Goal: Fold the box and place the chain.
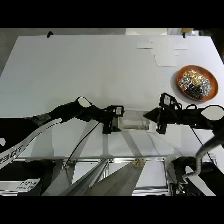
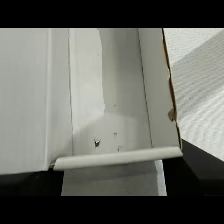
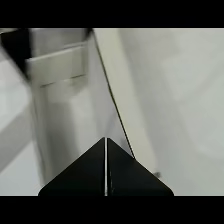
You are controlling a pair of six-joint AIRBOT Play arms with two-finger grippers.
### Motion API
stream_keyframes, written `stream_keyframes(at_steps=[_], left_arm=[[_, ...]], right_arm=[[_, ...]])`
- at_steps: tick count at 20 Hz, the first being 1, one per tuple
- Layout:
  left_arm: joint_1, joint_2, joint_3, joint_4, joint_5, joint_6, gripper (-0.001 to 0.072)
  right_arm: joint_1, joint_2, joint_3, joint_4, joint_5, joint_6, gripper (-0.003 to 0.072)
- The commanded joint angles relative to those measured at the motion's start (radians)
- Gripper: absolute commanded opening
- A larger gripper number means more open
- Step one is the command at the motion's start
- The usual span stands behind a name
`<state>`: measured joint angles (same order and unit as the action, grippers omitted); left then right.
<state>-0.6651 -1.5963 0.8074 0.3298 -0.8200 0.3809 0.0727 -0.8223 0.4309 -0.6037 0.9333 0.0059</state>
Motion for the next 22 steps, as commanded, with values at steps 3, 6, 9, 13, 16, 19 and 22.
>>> stream_keyframes(at_steps=[3, 6, 9, 13, 16, 19, 22], left_arm=[[0.001, 0.000, 0.001, 0.000, 0.000, 0.000, 0.0135], [0.001, 0.000, 0.001, 0.000, 0.000, 0.000, 0.0135], [0.001, 0.000, 0.001, 0.000, 0.000, 0.000, 0.0135], [0.001, 0.000, 0.001, 0.000, 0.000, 0.000, 0.0135], [0.001, 0.000, 0.001, 0.000, 0.000, 0.000, 0.0135], [0.001, 0.000, 0.001, 0.000, 0.000, 0.000, 0.0135], [0.001, 0.000, 0.001, 0.000, 0.000, 0.000, 0.0135]], right_arm=[[0.042, -0.134, 0.001, -0.017, -0.357, 0.244, 0.0017], [0.042, -0.260, 0.001, -0.098, -0.253, 0.263, 0.0017], [0.042, -0.274, 0.002, -0.119, -0.214, 0.262, 0.0017], [0.042, -0.171, 0.003, -0.123, -0.215, 0.259, 0.0017], [0.042, -0.040, 0.003, -0.138, -0.211, 0.259, 0.0017], [0.042, 0.070, 0.003, -0.265, -0.160, 0.246, 0.0016], [0.042, 0.090, 0.003, -0.435, -0.015, 0.243, 0.0017]])
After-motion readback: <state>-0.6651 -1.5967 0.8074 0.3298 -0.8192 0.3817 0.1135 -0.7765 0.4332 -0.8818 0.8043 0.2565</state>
